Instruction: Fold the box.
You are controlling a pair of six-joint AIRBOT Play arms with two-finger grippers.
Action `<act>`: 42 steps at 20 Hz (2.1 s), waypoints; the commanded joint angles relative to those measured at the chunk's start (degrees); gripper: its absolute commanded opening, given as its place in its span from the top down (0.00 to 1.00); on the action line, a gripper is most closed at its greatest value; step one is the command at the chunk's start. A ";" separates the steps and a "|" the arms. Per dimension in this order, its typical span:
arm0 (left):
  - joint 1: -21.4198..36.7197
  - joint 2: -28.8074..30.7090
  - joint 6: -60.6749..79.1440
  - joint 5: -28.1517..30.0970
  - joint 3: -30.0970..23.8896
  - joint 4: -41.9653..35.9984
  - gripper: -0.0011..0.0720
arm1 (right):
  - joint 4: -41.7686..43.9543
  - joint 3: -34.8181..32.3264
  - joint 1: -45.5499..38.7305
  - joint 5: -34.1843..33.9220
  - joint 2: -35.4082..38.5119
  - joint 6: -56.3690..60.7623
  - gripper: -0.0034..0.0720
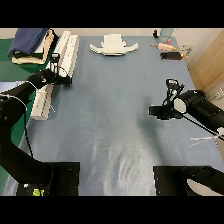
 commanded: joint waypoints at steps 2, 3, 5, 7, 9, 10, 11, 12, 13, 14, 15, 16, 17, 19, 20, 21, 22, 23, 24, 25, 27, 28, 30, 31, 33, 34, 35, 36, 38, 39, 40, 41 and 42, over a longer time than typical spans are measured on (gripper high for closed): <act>0.04 -3.02 0.04 1.90 2.62 0.02 0.27 | 0.04 0.02 0.04 -0.92 -0.04 0.00 0.95; -0.02 -3.26 0.02 2.73 2.60 0.02 0.27 | 0.04 0.02 0.04 -0.87 -0.04 0.02 0.95; -0.02 -3.28 0.02 2.89 2.62 0.02 0.27 | 0.04 0.02 0.04 -0.90 -0.04 0.02 0.95; -0.02 -3.28 0.00 2.82 2.62 0.02 0.27 | 0.07 0.02 0.04 -0.87 -0.04 0.02 0.95; -0.02 -3.30 0.00 2.86 2.62 0.00 0.27 | 0.07 0.02 0.04 -0.90 -0.04 0.02 0.95; -0.04 -3.30 0.02 2.86 2.62 0.00 0.27 | 0.07 0.02 0.04 -0.87 -0.04 0.02 0.95; -0.02 -3.30 0.00 2.82 2.62 0.00 0.27 | 0.07 0.02 0.04 -0.90 -0.04 0.02 0.95; -0.02 -3.30 0.00 2.75 2.62 0.02 0.27 | 0.07 0.02 0.04 -0.90 -0.04 0.00 0.95; 0.00 -3.30 0.02 2.75 2.62 0.02 0.20 | 0.07 0.02 0.04 -0.90 -0.04 0.02 0.95; 0.00 -3.30 -0.02 2.73 2.62 0.02 0.03 | 0.09 0.02 0.04 -0.87 -0.04 0.02 0.95; 0.00 -3.28 0.00 2.73 2.62 0.02 0.03 | 0.15 0.02 0.09 -0.87 -0.04 0.02 0.95; 0.00 -3.28 0.00 2.73 2.62 0.02 0.03 | 0.26 0.02 0.11 -0.85 -0.04 0.02 0.95; 0.00 -3.26 0.00 2.32 2.62 0.02 0.03 | 0.28 0.02 0.11 -0.70 -0.04 0.02 0.95; 0.28 -2.71 0.02 -0.55 2.64 0.09 0.03 | 0.31 0.02 0.11 -0.63 -0.04 0.00 0.95; 0.66 -2.08 0.02 -2.97 2.64 0.26 0.03 | 0.33 0.02 0.11 -0.59 -0.04 0.02 0.95; 1.16 -1.09 0.07 -6.10 2.64 0.31 0.03 | 0.46 0.02 0.11 -0.59 -0.04 0.00 0.95; 1.77 0.17 0.44 -9.55 2.64 0.31 0.03 | 0.74 0.02 0.11 -0.59 -0.04 0.00 0.95; 2.32 1.60 0.42 -12.81 2.64 0.31 0.03 | 0.76 0.02 0.11 -0.57 -0.04 0.02 0.95; 2.80 3.15 0.42 -15.91 2.64 0.37 0.03 | 0.74 0.02 0.11 -0.44 -0.04 0.00 0.95; 3.21 4.85 0.42 -19.37 2.82 0.90 0.03 | 0.76 0.02 0.11 -0.37 -0.04 0.00 0.95; 3.50 8.02 0.39 -27.19 3.37 3.13 0.03 | 1.51 0.02 0.11 0.26 -0.04 0.00 0.95; 3.56 9.40 0.39 -31.34 3.87 3.76 0.03 | 1.86 0.02 0.11 0.90 -0.04 -0.04 0.95; 3.48 12.22 0.33 -39.82 5.03 3.76 0.04 | 3.52 0.04 0.11 1.16 -0.04 -2.62 0.95; 3.39 13.44 0.20 -43.15 5.44 3.06 0.35 | 4.85 0.07 0.11 0.85 -0.04 -4.52 0.95; 2.86 15.56 1.27 -49.62 6.88 1.09 0.97 | 7.41 1.18 0.11 0.79 -0.61 -7.39 0.95; 2.34 16.85 1.22 -51.06 6.99 -0.55 0.97 | 8.41 2.36 0.11 0.83 -1.33 -8.59 0.95; 1.57 18.08 0.57 -51.32 6.88 -2.27 0.97 | 8.98 4.13 0.11 0.83 -2.43 -9.60 0.95; 0.35 19.45 -0.13 -51.15 6.43 -3.80 0.97 | 9.51 6.14 0.13 0.85 -3.72 -10.19 0.95; -3.74 23.87 -1.81 -49.33 2.51 -4.17 0.97 | 11.56 10.78 0.20 0.85 -6.62 -11.98 0.95; -5.97 26.29 -3.17 -47.65 -0.46 -4.00 0.97 | 13.29 12.79 0.20 0.83 -7.87 -12.70 0.95; -8.35 28.87 -4.81 -45.94 -4.00 -3.85 0.97 | 15.26 14.78 0.20 0.83 -9.18 -13.20 0.95; -10.56 31.01 -6.14 -44.65 -7.17 -3.87 0.97 | 16.72 16.79 0.22 0.81 -10.58 -14.03 0.95; -12.90 33.03 -7.56 -43.52 -10.32 -3.87 0.97 | 17.94 18.34 0.22 0.81 -11.76 -14.69 0.95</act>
